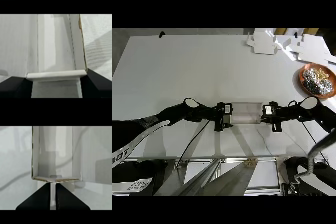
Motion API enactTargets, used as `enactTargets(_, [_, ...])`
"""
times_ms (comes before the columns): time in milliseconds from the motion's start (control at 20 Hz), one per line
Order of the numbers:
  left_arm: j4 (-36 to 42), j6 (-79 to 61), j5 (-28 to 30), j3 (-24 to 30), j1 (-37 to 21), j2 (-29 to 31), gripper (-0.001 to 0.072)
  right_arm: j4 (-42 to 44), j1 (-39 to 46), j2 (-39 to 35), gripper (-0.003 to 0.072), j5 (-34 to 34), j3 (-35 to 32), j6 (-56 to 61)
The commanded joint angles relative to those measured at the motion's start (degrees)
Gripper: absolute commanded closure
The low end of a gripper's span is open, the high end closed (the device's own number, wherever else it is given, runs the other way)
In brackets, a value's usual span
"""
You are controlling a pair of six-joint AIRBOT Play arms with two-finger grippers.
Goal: Fold the box and place the chain.
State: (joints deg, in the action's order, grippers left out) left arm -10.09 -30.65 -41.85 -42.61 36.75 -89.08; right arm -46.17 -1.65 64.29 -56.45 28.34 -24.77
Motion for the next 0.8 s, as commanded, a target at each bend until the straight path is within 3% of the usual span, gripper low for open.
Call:
enactTargets(0, [0.0,0.0,0.0,0.0,0.0,0.0,0.0499,6.1,0.0,0.9,0.0628,0.3,-1.1,-4.1])
enactTargets(200, [0.0,0.0,0.0,0.0,0.0,0.0,0.0499,8.3,-1.9,2.8,0.0624,-0.1,-1.1,-4.0])
enactTargets(400, [0.0,0.0,0.0,0.0,0.0,0.0,0.0499,10.7,-4.5,4.8,0.0443,1.2,-1.1,-3.3])
enactTargets(500, [0.0,0.0,0.0,0.0,0.0,0.0,0.0499,9.9,-4.4,4.8,0.0299,2.6,-1.1,0.8])
enactTargets(550, [0.0,0.0,0.0,0.0,0.0,0.0,0.0499,9.5,-4.4,4.8,0.0274,2.7,-1.1,2.6])
enactTargets(700, [0.0,0.0,0.0,0.0,0.0,0.0,0.0499,8.0,-4.4,2.6,0.0311,2.3,-1.1,5.8])
enactTargets(750, [0.0,0.0,0.0,0.0,0.0,0.0,0.0499,7.1,-4.4,0.9,0.0425,2.2,-1.1,7.1])
